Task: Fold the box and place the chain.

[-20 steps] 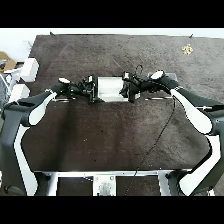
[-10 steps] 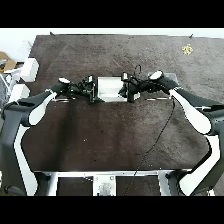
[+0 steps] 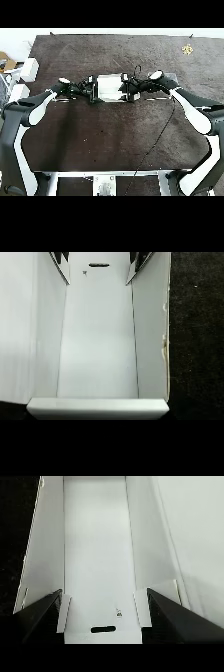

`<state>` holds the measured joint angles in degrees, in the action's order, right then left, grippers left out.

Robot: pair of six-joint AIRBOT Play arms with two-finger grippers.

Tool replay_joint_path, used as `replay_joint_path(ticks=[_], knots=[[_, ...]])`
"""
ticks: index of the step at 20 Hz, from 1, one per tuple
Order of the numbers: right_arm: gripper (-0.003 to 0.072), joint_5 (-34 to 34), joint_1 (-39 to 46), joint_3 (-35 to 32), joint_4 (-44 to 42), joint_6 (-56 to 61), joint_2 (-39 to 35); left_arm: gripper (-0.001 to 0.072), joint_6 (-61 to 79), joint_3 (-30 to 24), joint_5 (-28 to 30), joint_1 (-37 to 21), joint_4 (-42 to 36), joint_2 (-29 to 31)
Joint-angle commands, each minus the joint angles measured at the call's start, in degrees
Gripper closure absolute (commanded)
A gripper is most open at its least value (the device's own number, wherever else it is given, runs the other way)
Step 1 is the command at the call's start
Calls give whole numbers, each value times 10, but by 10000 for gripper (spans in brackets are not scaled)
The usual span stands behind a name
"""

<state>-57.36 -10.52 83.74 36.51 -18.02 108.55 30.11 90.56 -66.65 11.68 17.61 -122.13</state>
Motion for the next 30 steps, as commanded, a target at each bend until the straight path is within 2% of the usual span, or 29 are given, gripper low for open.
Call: replay_joint_path(ticks=[1,2,4,5,7,13,17,22,26,30], knots=[[9,0,1,0,3,-5,0,487,0,0,1,0,0,0],[61,0,2,0,12,2,-2,487,0,0,1,0,0,0],[310,-1,7,0,52,60,-15,487,0,0,0,0,0,0],[482,-5,12,0,76,110,-27,487,0,0,0,0,0,0],[681,-18,23,0,120,215,-58,487,0,0,0,0,0,0],[681,-20,66,0,229,620,-162,487,0,0,1,0,0,0],[681,-51,112,-7,233,758,-163,487,0,0,1,0,0,0],[681,-50,137,-32,227,813,-119,487,0,0,0,0,0,0],[681,-47,136,-31,131,803,-63,487,0,0,0,0,0,0],[681,-47,118,-33,113,793,-40,487,0,0,0,0,0,0]])
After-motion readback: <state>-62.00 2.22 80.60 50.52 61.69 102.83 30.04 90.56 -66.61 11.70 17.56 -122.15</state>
